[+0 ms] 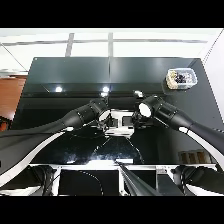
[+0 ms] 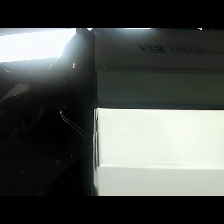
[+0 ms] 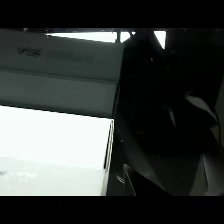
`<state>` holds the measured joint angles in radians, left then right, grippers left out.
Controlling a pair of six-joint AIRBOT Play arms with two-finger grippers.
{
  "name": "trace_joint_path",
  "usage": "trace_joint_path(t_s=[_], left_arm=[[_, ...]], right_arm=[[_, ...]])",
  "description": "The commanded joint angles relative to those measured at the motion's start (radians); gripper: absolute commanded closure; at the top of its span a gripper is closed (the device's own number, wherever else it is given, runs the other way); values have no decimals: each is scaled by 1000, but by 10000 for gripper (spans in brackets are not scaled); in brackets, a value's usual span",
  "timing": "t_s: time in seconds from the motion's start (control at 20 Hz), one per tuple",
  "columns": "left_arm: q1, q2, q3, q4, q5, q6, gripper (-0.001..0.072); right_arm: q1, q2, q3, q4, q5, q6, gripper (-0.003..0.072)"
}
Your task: Fold the box and place the chain.
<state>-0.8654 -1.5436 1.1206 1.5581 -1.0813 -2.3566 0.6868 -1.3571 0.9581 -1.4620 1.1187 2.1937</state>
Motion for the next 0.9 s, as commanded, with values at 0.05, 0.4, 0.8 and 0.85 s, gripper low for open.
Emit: trace_joint_path(t_s=[0.05,0.4,0.8,0.85], left_arm=[[0,-1,1,0,-1,0,680],[0,-1,1,0,2,0,680],[0,-1,1,0,2,0,680],[0,-1,1,0,3,0,680]], right_arm=[[1,-22,3,-5,4,15,386],[1,-53,37,15,9,36,386],[1,-78,53,10,42,41,386],[1,-82,53,9,41,41,387]])
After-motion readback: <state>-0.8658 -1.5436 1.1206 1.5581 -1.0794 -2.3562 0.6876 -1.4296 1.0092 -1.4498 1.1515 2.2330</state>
